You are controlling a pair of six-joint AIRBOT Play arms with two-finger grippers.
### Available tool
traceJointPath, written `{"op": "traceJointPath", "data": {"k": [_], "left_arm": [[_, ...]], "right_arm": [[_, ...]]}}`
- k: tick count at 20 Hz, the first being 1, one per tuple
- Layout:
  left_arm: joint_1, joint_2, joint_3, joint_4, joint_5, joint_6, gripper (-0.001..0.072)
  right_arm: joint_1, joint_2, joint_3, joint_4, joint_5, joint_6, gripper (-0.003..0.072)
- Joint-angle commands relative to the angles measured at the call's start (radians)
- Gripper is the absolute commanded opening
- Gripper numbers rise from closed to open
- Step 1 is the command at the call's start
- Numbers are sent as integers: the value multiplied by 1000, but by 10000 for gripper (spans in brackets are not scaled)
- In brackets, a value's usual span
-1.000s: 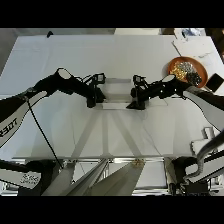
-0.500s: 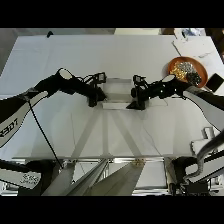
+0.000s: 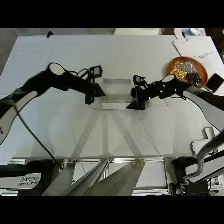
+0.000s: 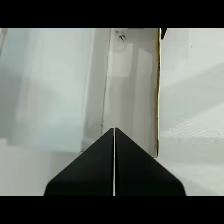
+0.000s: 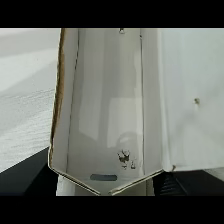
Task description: Fold the box and place the chain.
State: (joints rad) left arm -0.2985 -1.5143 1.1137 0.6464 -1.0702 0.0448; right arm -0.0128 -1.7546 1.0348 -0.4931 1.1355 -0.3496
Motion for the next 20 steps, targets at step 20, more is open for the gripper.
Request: {"op": "traceJointPath", "data": {"k": [20], "left_arm": [[24, 29, -91, 570, 95, -1418, 10]], "right_arm": [[0, 0, 0, 0, -1, 0, 524]]}}
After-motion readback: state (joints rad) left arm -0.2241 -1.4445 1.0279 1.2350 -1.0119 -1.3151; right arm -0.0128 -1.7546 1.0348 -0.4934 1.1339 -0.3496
